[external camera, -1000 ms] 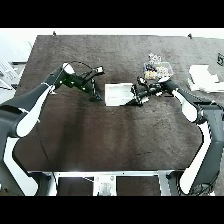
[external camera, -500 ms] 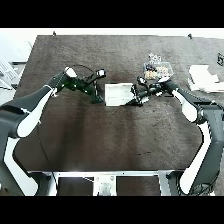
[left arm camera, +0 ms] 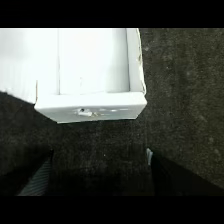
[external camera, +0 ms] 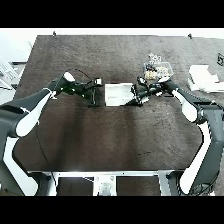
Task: Fold the box and place the chain.
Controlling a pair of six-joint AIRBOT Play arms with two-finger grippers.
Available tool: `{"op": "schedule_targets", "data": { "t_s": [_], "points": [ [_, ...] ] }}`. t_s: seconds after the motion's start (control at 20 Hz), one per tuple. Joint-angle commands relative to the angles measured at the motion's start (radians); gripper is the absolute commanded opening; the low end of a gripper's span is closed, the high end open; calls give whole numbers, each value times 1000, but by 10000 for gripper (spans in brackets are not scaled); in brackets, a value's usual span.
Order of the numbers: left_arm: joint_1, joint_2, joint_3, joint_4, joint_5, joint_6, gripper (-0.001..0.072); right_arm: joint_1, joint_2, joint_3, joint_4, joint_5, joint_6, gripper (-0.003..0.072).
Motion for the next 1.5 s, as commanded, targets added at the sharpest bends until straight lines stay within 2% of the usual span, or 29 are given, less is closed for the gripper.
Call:
{"op": "schedule_targets", "data": {
  "t_s": [0.0, 0.35, 0.55, 0.75, 0.9, 1.45],
  "points": [
    [0, -1, -12, -53, 0, 89, 717, 0, 0, 0, 0, 0, 0, 366],
    [2, -5, -12, -111, 14, 125, 717, 0, 0, 0, 0, 0, 0, 366],
    [21, -47, -11, -187, 8, 156, 718, 0, 0, 0, 0, 0, 0, 366],
    [32, -47, -11, -193, 27, 158, 718, 0, 0, 0, 0, 0, 0, 366],
    [33, -47, -11, -210, -11, 158, 719, 0, 0, 0, 0, 0, 0, 366],
    [30, -47, -11, -253, -33, 166, 720, 0, 0, 0, 0, 0, 0, 366]
  ]
}}
